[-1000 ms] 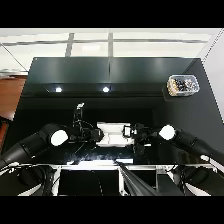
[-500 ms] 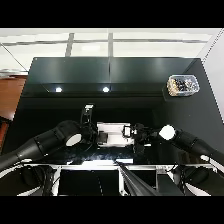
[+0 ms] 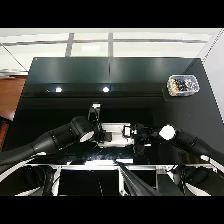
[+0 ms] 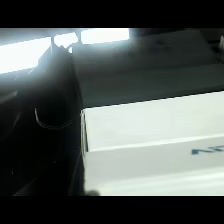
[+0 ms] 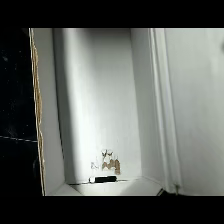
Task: Fold the box and place the chain.
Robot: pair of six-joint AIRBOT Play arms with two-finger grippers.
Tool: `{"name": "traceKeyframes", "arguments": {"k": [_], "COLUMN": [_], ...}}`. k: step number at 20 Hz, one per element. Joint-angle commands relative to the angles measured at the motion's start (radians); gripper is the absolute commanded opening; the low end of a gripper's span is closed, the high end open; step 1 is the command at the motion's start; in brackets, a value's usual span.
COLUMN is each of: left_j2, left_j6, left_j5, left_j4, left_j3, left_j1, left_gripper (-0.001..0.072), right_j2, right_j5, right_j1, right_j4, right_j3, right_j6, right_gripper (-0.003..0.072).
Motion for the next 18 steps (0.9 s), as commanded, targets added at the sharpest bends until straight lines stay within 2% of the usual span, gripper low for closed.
{"name": "traceKeyframes", "arguments": {"k": [1,4,8,18], "left_j2": [-0.008,-0.01,-0.031,-0.063], "left_j6": [-0.069,-0.121,-0.122,-0.121], "left_j5": [-0.066,-0.07,-0.025,-0.002], "left_j4": [0.013,0.039,0.013,0.003], "left_j3": [0.011,0.011,0.011,0.012], "left_j1": [-0.002,-0.009,-0.009,-0.009], "left_gripper": [0.0275,0.0275,0.0275,0.0275], "right_j2": [0.0,0.0,0.0,0.0], "right_j5": [0.0,0.0,0.0,0.0], "right_j1": [0.0,0.0,0.0,0.0], "right_j4": [0.0,0.0,0.0,0.0], "right_j3": [0.0,0.0,0.0,0.0], "right_j6": [0.0,0.0,0.0,0.0], "right_gripper": [0.0358,0.0358,0.0358,0.0358]}}
